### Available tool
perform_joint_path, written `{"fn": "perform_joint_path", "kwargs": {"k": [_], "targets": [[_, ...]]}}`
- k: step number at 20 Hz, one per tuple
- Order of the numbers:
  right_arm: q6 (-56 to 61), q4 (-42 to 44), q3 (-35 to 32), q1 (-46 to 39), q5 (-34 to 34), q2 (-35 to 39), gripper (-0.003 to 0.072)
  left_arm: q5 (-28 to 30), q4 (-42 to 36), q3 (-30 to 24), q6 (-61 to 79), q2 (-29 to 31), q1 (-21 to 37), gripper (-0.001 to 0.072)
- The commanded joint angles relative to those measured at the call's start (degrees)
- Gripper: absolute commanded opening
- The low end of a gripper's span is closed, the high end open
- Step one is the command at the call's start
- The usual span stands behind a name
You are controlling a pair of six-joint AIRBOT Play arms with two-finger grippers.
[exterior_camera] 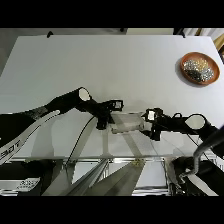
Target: Fold the box and place the chain.
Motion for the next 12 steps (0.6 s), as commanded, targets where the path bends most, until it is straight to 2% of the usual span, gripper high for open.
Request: {"fn": "perform_joint_path", "kwargs": {"k": [1, 4, 11, 12], "targets": [[-3.0, 2.2, 0.2, -0.9, 1.6, -0.9, 0.0691, 0.0, 0.0, 0.0, 0.0, 0.0, 0.0, 0.0011], [-5.8, 5.8, 0.3, -0.8, 2.1, -3.8, 0.0691, 0.0, 0.0, 0.0, 0.0, 0.0, 0.0, 0.0011], [-6.2, 5.8, 0.6, -0.8, 2.4, -7.8, 0.0686, 0.0, 0.0, 0.0, 0.0, 0.0, 0.0, 0.0011], [-6.2, 5.7, 0.6, -0.4, 2.4, -8.3, 0.0660, 0.0, 0.0, 0.0, 0.0, 0.0, 0.0, 0.0011]]}}
